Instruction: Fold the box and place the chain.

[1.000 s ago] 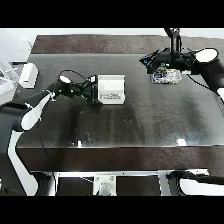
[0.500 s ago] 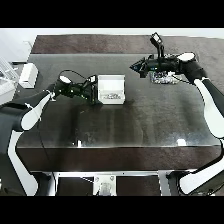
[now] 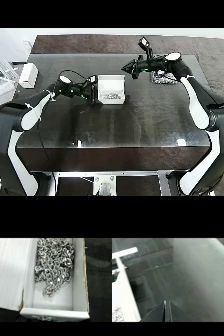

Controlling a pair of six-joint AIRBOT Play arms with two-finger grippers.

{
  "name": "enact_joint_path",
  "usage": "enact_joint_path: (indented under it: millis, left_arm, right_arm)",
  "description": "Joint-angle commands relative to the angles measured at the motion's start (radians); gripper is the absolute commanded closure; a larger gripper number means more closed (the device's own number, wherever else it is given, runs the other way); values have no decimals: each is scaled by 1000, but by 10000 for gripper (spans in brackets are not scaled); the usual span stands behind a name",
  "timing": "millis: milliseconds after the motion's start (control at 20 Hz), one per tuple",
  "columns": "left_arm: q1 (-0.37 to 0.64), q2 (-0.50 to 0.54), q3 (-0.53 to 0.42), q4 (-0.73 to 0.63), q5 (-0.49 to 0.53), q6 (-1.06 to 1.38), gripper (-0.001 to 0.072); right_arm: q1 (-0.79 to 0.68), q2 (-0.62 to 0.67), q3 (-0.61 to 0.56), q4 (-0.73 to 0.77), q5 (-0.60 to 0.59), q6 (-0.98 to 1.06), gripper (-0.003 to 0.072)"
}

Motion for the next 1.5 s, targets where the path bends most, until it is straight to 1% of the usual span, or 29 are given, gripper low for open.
enact_joint_path:
  millis: [0, 50, 100, 150, 200, 300, 450, 500, 600, 650, 750, 1000, 1100, 1300, 1450]
  left_arm:
    - [0, 0, 0, 0, 1, 0, 190]
    - [0, 0, 0, 0, 1, 0, 191]
    - [0, 0, 0, 0, 1, 0, 191]
    - [0, 0, 0, 0, 1, 0, 190]
    - [0, 0, 0, 0, 1, 0, 190]
    - [0, 0, 0, 0, 1, 0, 190]
    - [0, 0, 0, 0, 1, 0, 190]
    - [0, 0, 0, 0, 1, 0, 190]
    - [0, 0, 0, 0, 1, 0, 191]
    - [0, 0, 0, 0, 1, 0, 190]
    - [0, 0, 0, 0, 1, 0, 191]
    - [0, 0, 0, 0, 1, 0, 190]
    - [0, 0, 0, 0, 1, 0, 190]
    - [0, 0, 0, 0, 1, 0, 190]
    - [0, 0, 0, 0, 1, 0, 191]
  right_arm:
    - [22, -22, 22, -35, 76, -6, 613]
    - [24, -22, 22, -40, 99, -6, 612]
    - [27, -22, 22, -40, 128, -6, 594]
    - [28, -22, 22, -40, 161, -6, 544]
    - [28, -22, 22, -39, 192, -1, 530]
    - [29, -21, 22, -39, 244, 14, 530]
    - [31, -21, 22, -38, 291, 39, 526]
    - [35, -21, 22, -38, 311, 39, 478]
    - [43, -21, 22, -39, 337, 50, 454]
    - [49, -21, 22, -39, 347, 50, 408]
    - [61, -21, 22, -44, 352, 50, 380]
    - [85, -22, 21, -92, 352, 50, 377]
    - [91, -22, 21, -109, 352, 51, 339]
    - [104, -23, 20, -163, 336, 57, 336]
    - [111, -30, 20, -164, 336, 58, 336]
